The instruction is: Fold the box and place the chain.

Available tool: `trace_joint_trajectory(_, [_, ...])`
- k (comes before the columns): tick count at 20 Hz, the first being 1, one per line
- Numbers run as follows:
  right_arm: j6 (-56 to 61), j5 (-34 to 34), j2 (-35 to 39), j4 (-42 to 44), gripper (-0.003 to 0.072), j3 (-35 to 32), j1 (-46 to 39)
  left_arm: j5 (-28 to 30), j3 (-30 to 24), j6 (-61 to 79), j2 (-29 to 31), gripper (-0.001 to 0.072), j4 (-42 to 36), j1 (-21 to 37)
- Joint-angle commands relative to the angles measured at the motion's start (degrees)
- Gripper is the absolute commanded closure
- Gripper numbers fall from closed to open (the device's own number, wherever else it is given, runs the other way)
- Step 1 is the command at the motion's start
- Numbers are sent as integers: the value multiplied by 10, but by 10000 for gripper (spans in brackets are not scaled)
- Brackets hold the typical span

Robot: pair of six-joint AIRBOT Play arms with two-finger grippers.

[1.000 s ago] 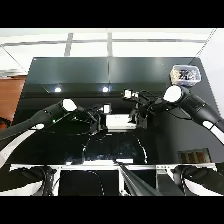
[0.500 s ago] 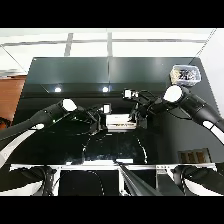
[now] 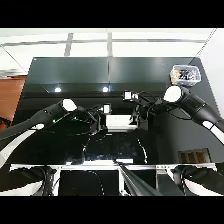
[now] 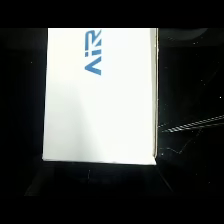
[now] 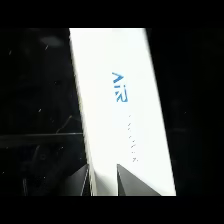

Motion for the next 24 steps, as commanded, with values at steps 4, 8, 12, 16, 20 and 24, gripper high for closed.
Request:
trace_joint_trajectory(4, [2,-4,0,4,474,0,0,0,0,0,0,484,0,1])
trace_joint_trajectory(8, [4,6,-1,3,475,0,0,0,0,0,0,484,0,1])
trace_joint_trajectory(12, [4,4,-1,4,474,-17,0,0,0,0,0,484,0,1])
trace_joint_trajectory(16, [22,6,-1,4,474,-21,0,0,0,0,0,484,0,1])
trace_joint_trajectory(20, [116,35,28,13,485,-19,-12,0,0,0,0,484,0,1])
trace_joint_trajectory(24, [283,124,65,36,673,-25,-89,0,0,0,0,484,0,1])
